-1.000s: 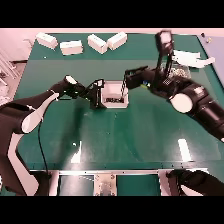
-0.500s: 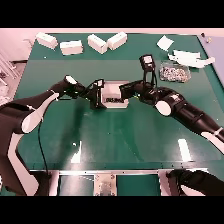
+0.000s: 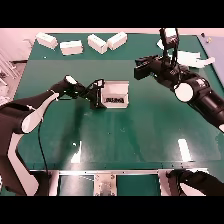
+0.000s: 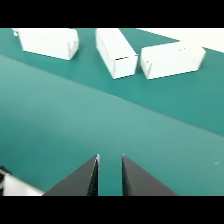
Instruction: Fold the box and place the chain.
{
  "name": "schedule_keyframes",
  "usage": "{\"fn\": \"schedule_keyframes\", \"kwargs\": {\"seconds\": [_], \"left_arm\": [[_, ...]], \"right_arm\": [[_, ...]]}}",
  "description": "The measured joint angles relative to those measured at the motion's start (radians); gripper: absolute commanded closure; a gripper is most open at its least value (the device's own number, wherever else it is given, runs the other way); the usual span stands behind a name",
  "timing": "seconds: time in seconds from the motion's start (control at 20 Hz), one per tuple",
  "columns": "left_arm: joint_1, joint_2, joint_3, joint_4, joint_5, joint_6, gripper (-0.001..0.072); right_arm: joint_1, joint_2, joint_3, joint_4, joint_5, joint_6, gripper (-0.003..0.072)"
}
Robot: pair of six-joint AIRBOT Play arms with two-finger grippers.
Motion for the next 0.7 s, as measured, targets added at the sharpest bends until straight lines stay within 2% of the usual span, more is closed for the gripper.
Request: {"fn": "schedule_keyframes", "kwargs": {"seconds": [0.15,0.3,0.55,0.7], "left_arm": [[0.000,0.000,0.000,0.000,0.000,0.000,0.0241],[0.000,0.000,0.000,0.000,0.000,0.000,0.0241],[0.000,0.000,0.000,0.000,0.000,0.000,0.0241],[0.000,0.000,0.000,0.000,0.000,0.000,0.0241]], "right_arm": [[-0.044,-0.068,0.051,0.101,0.005,-0.118,0.0538],[-0.074,-0.156,0.139,0.240,0.080,-0.291,0.0538],[-0.144,-0.322,0.333,0.563,0.348,-0.664,0.0538],[-0.207,-0.424,0.425,0.714,0.513,-0.800,0.0538]]}}
